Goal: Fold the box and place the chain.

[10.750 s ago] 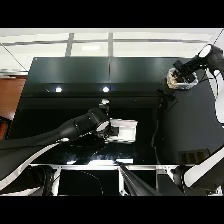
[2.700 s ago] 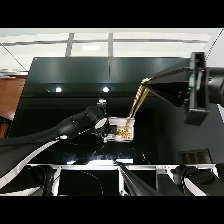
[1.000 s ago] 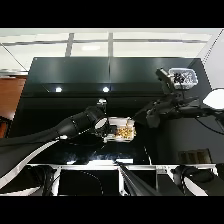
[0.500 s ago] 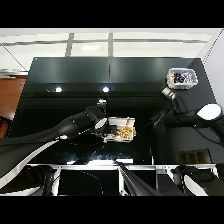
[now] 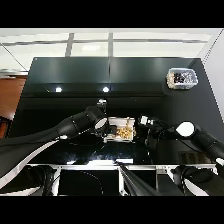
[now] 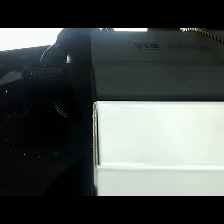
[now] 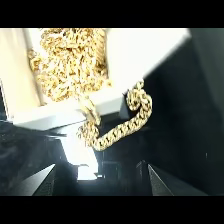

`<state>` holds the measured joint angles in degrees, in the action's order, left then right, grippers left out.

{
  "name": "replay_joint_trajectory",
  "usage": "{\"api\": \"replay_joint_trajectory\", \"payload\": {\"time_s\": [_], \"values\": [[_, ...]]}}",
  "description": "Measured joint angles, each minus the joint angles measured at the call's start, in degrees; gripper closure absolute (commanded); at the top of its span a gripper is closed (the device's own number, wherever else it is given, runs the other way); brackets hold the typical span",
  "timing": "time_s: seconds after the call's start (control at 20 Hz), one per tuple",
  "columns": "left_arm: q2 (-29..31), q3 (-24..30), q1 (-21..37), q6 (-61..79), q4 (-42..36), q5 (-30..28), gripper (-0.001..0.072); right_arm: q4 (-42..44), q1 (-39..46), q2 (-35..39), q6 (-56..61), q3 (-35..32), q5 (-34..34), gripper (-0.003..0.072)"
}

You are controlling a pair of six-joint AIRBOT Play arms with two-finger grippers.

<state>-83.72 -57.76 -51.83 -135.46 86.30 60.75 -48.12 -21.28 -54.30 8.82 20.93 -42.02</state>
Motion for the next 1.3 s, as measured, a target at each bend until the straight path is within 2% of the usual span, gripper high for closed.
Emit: {"api": "replay_joint_trajectory", "payload": {"time_s": [0.4,0.45,0.5,0.55,0.6,0.65,0.7,0.9,1.05,1.3], "values": [[0.0,0.0,0.0,0.0,0.0,0.0,0.0679,3.1,-6.3,-3.0,-2.3,-0.6,10.8,-0.0004],[0.0,0.0,0.0,0.0,0.0,0.0,0.0679,3.5,-6.5,-3.3,-2.3,-0.6,11.6,0.0089],[0.0,0.0,0.0,0.0,0.0,0.0,0.0679,3.7,-6.7,-3.7,-2.3,-0.6,12.0,0.0125],[0.0,0.0,0.0,0.0,0.0,0.0,0.0679,4.1,-6.8,-4.1,-2.3,-0.6,12.4,0.0130],[0.0,0.0,0.0,0.0,0.0,0.0,0.0679,4.5,-6.9,-4.4,-2.3,-0.6,12.8,0.0273],[0.0,0.0,0.0,0.0,0.0,0.0,0.0679,4.6,-7.0,-4.7,-2.2,-0.6,13.0,0.0507],[0.0,0.0,0.0,0.0,0.0,0.0,0.0679,4.5,-7.0,-4.9,-2.1,-0.6,13.2,0.0636],[0.0,0.0,0.0,0.0,0.0,0.0,0.0679,3.3,-6.8,-4.1,0.9,-0.6,13.5,0.0639],[0.0,0.0,0.0,0.0,0.0,0.3,0.0679,-0.4,-4.6,-0.3,7.8,-0.3,13.1,0.0639],[0.0,0.0,0.0,0.0,0.0,0.9,0.0679,-6.4,2.3,8.6,20.4,6.2,7.7,0.0639]]}}
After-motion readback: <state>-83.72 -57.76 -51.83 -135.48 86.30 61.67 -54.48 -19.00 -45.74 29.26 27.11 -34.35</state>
